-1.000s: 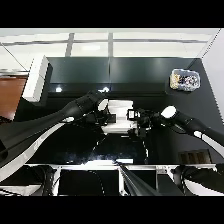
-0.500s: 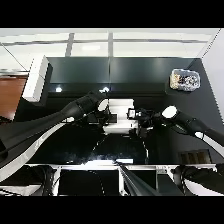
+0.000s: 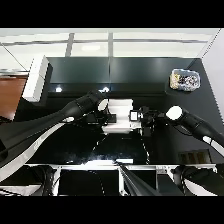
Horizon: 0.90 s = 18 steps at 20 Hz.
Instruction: Fold the box and place the chain.
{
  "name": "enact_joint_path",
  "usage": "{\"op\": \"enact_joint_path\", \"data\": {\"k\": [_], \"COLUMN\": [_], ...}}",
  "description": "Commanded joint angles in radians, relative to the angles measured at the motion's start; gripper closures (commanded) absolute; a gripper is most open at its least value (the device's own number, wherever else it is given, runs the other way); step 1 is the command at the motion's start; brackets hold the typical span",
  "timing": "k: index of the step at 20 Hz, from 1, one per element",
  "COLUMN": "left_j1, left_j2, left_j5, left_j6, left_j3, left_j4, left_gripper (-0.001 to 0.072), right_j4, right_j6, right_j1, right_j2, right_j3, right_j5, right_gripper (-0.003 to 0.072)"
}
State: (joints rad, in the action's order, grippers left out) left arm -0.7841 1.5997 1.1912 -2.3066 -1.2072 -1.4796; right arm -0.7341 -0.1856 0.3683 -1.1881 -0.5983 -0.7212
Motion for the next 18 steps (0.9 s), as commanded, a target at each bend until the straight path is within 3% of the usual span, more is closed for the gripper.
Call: {"op": "enact_joint_path", "data": {"k": [1,4,5,6,8,9,10,14,18], "left_j1": [0.001,0.001,0.001,0.001,0.001,0.001,0.001,0.001,0.001], "left_j2": [0.000,0.000,0.000,0.000,0.000,0.000,0.000,0.000,0.000], "left_j5": [0.022,0.022,0.021,0.021,0.021,0.021,0.021,0.019,0.018], "left_j6": [0.014,0.022,0.021,0.021,0.021,0.021,0.021,0.021,0.021], "left_j3": [-0.001,-0.001,-0.001,-0.001,-0.001,-0.001,-0.001,-0.001,-0.001], "left_j4": [0.000,0.000,0.000,0.000,0.000,0.000,0.000,0.000,0.000], "left_gripper": [0.0678,0.0678,0.0678,0.0678,0.0678,0.0678,0.0678,0.0678,0.0677], "right_j4": [-0.039,-0.010,0.004,0.013,0.039,0.062,0.095,0.259,0.309], "right_j6": [-0.006,-0.006,-0.006,-0.005,-0.005,-0.005,-0.003,-0.001,0.017], "right_j1": [0.000,0.006,0.009,0.015,0.025,0.027,0.027,0.027,0.027], "right_j2": [0.004,0.004,0.004,0.004,0.003,0.003,0.002,-0.017,-0.070], "right_j3": [-0.001,-0.001,-0.001,-0.001,-0.001,-0.001,0.001,0.005,0.005], "right_j5": [-0.016,-0.025,-0.027,-0.027,-0.027,-0.032,-0.035,-0.004,-0.016], "right_gripper": [0.0076,0.0076,0.0109,0.0267,0.0299,0.0526,0.0564,0.0565,0.0556]}}
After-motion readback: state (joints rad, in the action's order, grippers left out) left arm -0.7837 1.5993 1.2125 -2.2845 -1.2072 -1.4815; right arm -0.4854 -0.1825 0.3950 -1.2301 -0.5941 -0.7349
